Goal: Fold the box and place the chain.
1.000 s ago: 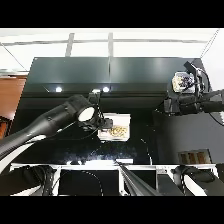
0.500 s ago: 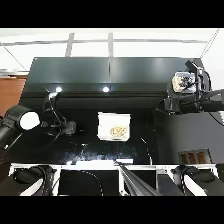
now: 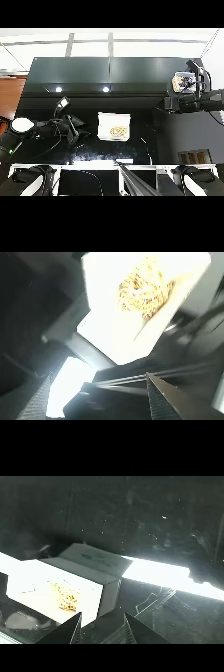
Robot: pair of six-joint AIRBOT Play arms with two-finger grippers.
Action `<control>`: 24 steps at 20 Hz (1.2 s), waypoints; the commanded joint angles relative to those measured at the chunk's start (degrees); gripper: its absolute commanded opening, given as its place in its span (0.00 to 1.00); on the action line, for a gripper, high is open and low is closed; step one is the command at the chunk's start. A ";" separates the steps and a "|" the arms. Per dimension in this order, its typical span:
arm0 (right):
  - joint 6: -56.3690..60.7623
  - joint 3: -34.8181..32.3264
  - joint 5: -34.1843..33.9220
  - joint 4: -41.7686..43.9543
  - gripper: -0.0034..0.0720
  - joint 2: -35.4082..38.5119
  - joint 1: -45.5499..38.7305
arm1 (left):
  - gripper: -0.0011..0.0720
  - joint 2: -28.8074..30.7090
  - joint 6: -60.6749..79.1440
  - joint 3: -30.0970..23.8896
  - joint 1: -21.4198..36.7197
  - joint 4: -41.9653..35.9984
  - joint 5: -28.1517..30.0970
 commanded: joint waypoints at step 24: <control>2.10 -0.02 -1.38 -0.96 0.46 -0.07 0.68 | 0.98 -25.92 31.47 10.84 -12.35 -2.34 2.73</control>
